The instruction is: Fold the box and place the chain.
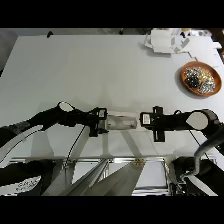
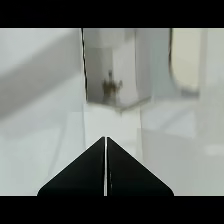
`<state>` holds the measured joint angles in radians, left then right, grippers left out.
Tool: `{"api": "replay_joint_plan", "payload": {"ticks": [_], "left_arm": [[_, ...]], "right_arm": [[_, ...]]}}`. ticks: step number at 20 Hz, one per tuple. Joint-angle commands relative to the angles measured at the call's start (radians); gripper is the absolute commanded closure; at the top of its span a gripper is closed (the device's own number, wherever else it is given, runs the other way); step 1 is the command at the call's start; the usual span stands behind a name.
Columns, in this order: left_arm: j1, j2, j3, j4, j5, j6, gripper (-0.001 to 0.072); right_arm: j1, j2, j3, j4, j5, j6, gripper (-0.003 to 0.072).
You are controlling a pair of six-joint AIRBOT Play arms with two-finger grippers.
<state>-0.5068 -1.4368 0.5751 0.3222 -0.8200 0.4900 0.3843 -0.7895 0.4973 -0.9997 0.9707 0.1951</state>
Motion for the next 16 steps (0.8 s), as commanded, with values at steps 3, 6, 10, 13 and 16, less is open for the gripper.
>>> {"api": "replay_joint_plan", "payload": {"ticks": [3,6,10,13,16], "left_arm": [[0.000,0.000,0.000,0.000,0.000,0.000,0.0571],[0.000,0.000,0.000,0.000,0.000,0.000,0.0571],[0.000,0.000,0.000,0.000,0.000,0.000,0.0571],[0.000,0.000,0.000,0.000,0.000,0.000,0.0571],[0.000,0.000,0.000,0.000,0.000,0.000,0.0571]], "right_arm": [[0.001,-0.051,0.001,0.483,-0.166,-0.132,0.0670],[0.001,-0.183,0.001,0.534,-0.351,-0.140,0.0671],[0.001,-0.314,0.001,0.533,-0.466,-0.059,0.0670],[0.001,-0.360,0.001,0.529,-0.435,-0.056,0.0669],[0.001,-0.363,0.001,0.523,-0.431,-0.057,0.0669]]}}
